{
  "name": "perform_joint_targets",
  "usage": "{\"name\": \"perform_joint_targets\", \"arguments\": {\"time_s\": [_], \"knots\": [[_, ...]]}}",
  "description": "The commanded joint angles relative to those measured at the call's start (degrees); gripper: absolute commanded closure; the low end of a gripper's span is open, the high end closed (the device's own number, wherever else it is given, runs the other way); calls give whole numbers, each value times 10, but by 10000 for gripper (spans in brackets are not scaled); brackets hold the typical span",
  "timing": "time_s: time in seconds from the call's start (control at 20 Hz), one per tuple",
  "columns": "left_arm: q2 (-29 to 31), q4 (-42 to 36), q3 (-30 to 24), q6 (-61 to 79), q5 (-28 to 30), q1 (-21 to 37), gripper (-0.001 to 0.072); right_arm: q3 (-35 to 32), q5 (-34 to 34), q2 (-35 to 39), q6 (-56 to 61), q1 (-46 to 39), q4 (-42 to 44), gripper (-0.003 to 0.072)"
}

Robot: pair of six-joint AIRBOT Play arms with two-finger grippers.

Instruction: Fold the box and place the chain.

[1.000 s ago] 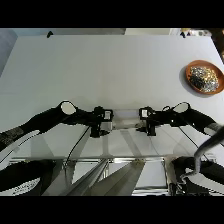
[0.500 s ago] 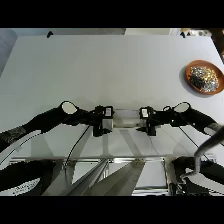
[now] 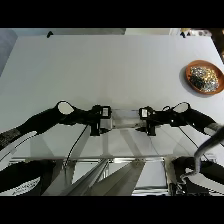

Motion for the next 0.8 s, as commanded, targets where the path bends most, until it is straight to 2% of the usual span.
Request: {"name": "perform_joint_targets", "arguments": {"time_s": [0.0, 0.75], "knots": [[0, 4, -2, 10, -3, 3, 1, 0, 2, 0, 1, 0, 0, 228], [-20, -27, -2, 9, 23, -12, 1, 0, 2, 0, 1, 0, 0, 228]]}}
